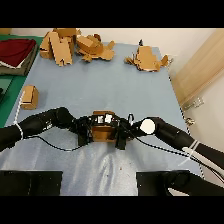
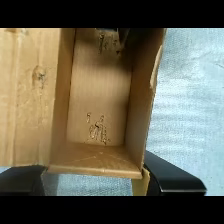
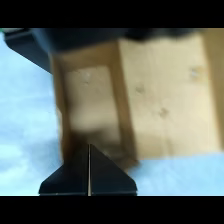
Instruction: Fold the box.
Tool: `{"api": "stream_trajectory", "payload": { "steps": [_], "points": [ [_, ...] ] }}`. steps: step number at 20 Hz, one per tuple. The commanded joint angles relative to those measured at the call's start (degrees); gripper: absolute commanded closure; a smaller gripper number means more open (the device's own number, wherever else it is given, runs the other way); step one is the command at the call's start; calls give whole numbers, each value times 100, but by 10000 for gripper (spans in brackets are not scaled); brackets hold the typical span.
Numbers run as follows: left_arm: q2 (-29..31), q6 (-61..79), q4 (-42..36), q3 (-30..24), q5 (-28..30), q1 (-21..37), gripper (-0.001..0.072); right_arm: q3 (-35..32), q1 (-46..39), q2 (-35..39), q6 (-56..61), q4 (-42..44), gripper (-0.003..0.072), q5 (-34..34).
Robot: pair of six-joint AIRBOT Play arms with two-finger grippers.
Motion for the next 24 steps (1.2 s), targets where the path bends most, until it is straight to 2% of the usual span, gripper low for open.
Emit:
{"api": "stream_trajectory", "payload": {
  "steps": [1, 3, 5, 8, 12, 14, 19, 21, 24],
  "points": [
    [-2, 28, 31, 0, 4, 2, 354, 2, -2, 501, 844, -702, 683, -59],
    [-2, 28, 31, 0, 4, 2, 354, 4, -2, 949, 1335, -717, 683, -57],
    [-2, 28, 31, -2, 4, 0, 354, 2, -184, 1416, 2562, -1283, 684, 48],
    [-2, 28, 31, 0, 7, 2, 354, 0, -1056, 1939, 4618, -2439, 684, 623],
    [-2, 28, 31, 0, 7, 2, 354, 0, -2439, 2135, 5626, -2463, 685, 1399],
    [-2, 28, 31, 0, 11, 2, 354, -31, -2857, 1912, 5786, -2065, 685, 1652],
    [-2, 28, 31, 0, 20, 2, 354, -691, -2732, 833, 5348, 535, 685, 1193],
    [-2, 28, 31, 0, 20, 2, 354, -970, -2380, 490, 5309, 911, 684, 732],
    [-2, 31, 31, 0, 17, 2, 354, -1113, -1805, 391, 5353, 1045, 685, 160]
  ]
}}
